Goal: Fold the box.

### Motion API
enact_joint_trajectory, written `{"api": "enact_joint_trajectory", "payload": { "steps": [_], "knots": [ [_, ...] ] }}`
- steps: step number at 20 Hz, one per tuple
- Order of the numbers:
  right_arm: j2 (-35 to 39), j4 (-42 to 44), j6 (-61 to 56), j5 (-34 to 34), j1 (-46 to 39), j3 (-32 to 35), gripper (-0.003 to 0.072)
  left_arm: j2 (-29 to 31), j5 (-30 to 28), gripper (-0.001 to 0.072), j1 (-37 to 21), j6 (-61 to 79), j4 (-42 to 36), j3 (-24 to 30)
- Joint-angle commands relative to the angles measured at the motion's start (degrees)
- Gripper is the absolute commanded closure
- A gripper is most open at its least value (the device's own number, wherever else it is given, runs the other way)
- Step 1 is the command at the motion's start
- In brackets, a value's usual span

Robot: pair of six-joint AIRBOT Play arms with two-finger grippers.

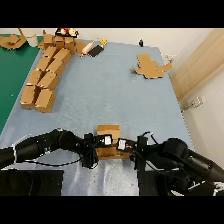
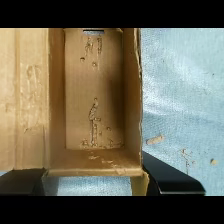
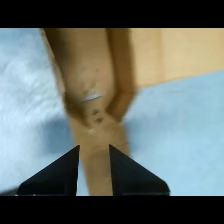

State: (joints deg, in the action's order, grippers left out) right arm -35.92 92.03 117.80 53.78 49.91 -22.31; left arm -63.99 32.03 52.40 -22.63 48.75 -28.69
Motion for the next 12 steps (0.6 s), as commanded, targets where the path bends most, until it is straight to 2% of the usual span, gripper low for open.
{"api": "enact_joint_trajectory", "payload": {
  "steps": [1,4,6,9,12],
  "knots": [
    [2.75,2.49,-3.41,0.68,0.07,0.02,0.0387,0.02,-0.09,0.0328,0.02,0.26,0.31,0.00],
    [3.50,-1.07,-3.52,2.62,0.07,0.50,0.0400,0.02,-0.09,0.0328,0.02,0.26,0.31,0.00],
    [3.41,-1.81,1.03,0.09,0.07,1.70,0.0413,0.02,-0.09,0.0327,0.02,0.26,0.31,0.00],
    [3.02,-1.57,2.21,-4.63,0.07,1.90,0.0413,0.02,-0.07,0.0328,0.02,0.28,0.31,0.00],
    [3.06,1.16,2.16,-2.67,0.07,1.84,0.0402,0.02,-0.07,0.0328,0.02,0.26,0.31,0.00]
  ]
}}
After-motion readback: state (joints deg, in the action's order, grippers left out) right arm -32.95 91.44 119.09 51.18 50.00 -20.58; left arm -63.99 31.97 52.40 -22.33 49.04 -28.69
